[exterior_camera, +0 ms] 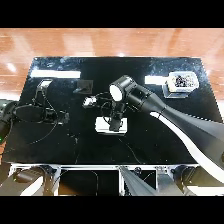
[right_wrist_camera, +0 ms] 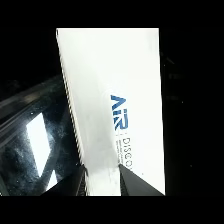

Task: Fold the box and place the chain.

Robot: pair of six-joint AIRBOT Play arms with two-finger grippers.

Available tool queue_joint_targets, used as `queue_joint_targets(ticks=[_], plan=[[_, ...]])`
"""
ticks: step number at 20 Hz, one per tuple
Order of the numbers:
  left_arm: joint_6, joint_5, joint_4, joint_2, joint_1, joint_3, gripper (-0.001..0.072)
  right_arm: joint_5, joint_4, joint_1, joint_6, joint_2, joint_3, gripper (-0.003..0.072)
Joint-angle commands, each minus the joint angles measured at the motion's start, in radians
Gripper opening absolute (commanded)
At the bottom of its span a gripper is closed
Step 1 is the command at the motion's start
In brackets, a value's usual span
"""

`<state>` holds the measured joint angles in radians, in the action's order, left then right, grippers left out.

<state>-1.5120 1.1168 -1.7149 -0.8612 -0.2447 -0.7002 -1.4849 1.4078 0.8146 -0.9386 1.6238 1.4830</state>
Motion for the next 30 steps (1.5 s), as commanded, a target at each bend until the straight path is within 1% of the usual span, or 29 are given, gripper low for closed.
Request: queue_joint_targets(ticks=[1,5,17,24,30], plan=[[0.0,0.0,0.0,0.001,0.0,0.0,0.0508,0.004,-0.002,0.005,0.0,0.001,-0.002,0.0254],[0.0,0.0,0.0,0.001,0.0,0.0,0.0508,0.014,-0.035,0.021,-0.011,0.001,-0.002,0.0257],[-0.004,-0.001,-0.023,0.001,0.0,0.002,0.0508,0.015,-0.046,0.024,-0.024,0.024,-0.002,0.0257],[-0.003,-0.023,-0.035,0.001,0.0,0.043,0.0508,0.012,-0.045,0.024,-0.031,0.042,-0.021,0.0257],[-0.003,-0.028,-0.038,0.001,0.0,0.046,0.0508,0.027,-0.045,0.024,-0.031,0.045,-0.021,0.0257]])
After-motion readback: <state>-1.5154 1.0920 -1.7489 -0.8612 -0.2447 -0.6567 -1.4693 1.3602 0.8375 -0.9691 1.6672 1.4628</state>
